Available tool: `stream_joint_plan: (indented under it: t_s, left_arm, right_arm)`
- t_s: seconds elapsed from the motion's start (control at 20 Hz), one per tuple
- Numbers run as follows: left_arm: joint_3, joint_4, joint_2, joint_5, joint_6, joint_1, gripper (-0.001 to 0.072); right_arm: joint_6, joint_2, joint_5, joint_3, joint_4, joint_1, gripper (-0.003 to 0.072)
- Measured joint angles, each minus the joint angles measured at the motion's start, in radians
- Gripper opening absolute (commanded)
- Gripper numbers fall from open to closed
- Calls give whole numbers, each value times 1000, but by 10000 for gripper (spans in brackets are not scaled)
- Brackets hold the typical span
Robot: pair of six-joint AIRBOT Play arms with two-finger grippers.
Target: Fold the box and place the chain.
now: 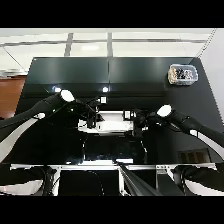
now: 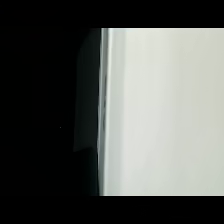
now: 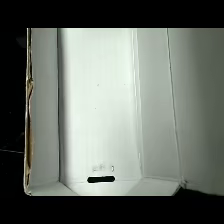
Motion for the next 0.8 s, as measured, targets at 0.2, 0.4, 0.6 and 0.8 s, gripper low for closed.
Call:
stream_joint_plan:
  t_s: [0.2, 0.4, 0.6, 0.8]
  left_arm:
    - [0, 0, 0, 0, 0, 0, 24]
    - [0, 0, 0, 0, 0, 0, 24]
    - [0, 0, 0, 0, 0, 0, 24]
    - [0, 0, 0, 1, 0, 0, 24]
  right_arm:
    - [36, -5, -14, 5, -19, 5, 705]
    - [55, -7, -24, 6, -32, 13, 705]
    - [63, -8, -29, 6, -44, 18, 705]
    - [69, -10, -33, 7, -58, 26, 705]
